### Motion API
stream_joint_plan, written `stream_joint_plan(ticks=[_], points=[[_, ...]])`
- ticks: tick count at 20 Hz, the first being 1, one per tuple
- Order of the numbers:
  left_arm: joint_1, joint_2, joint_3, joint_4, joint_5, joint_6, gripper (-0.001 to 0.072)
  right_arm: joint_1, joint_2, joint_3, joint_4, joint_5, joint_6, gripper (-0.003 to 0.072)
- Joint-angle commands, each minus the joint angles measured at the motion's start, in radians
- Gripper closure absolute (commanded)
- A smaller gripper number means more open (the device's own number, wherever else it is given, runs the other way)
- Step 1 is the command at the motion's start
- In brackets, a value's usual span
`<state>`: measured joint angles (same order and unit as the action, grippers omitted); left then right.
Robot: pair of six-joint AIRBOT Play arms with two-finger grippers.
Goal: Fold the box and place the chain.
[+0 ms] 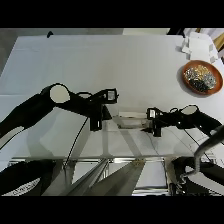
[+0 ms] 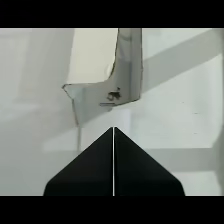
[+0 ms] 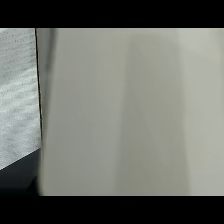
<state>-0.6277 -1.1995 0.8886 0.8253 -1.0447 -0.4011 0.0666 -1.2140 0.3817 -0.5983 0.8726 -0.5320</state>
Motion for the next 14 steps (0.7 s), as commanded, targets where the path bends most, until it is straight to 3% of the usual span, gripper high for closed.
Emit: stream_joint_plan(ticks=[1, 3, 9, 14], points=[[-0.039, -0.023, -0.005, -0.02, -0.023, -0.128, 0.0707, 0.0, 0.0, 0.0, 0.0, 0.002, 0.0, 0.0392], [-0.089, -0.053, -0.005, -0.042, 0.077, -0.17, 0.0708, 0.0, 0.0, 0.0, 0.0, 0.002, 0.0, 0.0392], [-0.174, -0.123, -0.005, -0.24, 0.515, -0.188, 0.0708, 0.0, 0.0, 0.0, 0.0, 0.002, 0.0, 0.0392], [-0.174, -0.197, -0.005, -0.278, 0.668, -0.302, 0.0708, 0.0, 0.0, 0.0, 0.0, 0.002, 0.0, 0.0392]])
